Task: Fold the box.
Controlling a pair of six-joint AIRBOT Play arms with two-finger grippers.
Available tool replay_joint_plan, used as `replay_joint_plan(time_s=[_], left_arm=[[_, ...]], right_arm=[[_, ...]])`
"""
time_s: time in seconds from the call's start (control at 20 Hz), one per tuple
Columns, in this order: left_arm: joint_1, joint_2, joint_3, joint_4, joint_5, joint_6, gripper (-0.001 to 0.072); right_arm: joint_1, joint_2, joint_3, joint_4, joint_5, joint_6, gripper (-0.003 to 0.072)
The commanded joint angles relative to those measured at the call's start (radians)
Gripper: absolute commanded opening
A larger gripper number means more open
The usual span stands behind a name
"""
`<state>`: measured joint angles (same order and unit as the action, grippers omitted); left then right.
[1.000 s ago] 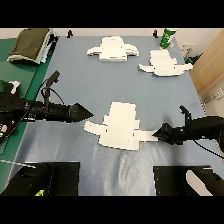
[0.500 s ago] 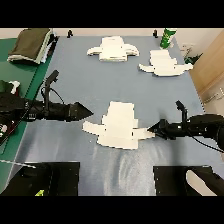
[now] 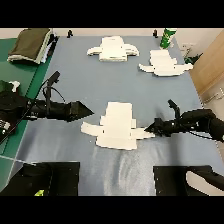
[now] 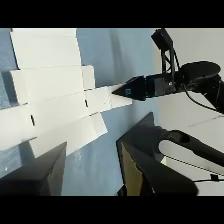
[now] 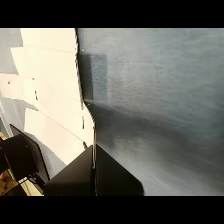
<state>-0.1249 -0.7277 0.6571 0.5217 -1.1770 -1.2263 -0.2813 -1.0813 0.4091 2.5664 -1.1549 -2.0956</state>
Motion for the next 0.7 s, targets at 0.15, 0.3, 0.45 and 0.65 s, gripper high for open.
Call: replay_joint_plan(time_s=[0.15, 0.3, 0.45, 0.65], left_arm=[[0.004, -0.189, 0.092, 0.003, 0.0, -0.011, 0.0551], [0.015, -0.293, 0.123, 0.066, -0.002, 0.006, 0.0551], [0.019, -0.4, 0.123, 0.121, -0.014, 0.032, 0.0551], [0.021, -0.502, 0.124, 0.115, 0.02, 0.091, 0.0551]], right_arm=[[0.214, 0.006, 0.017, 0.003, 0.053, -0.035, 0.0001], [0.248, 0.158, -0.042, 0.003, 0.059, -0.074, 0.0], [0.277, 0.351, -0.106, -0.006, 0.109, -0.089, 0.0001], [0.277, 0.427, -0.113, -0.042, 0.106, -0.085, 0.0001]])
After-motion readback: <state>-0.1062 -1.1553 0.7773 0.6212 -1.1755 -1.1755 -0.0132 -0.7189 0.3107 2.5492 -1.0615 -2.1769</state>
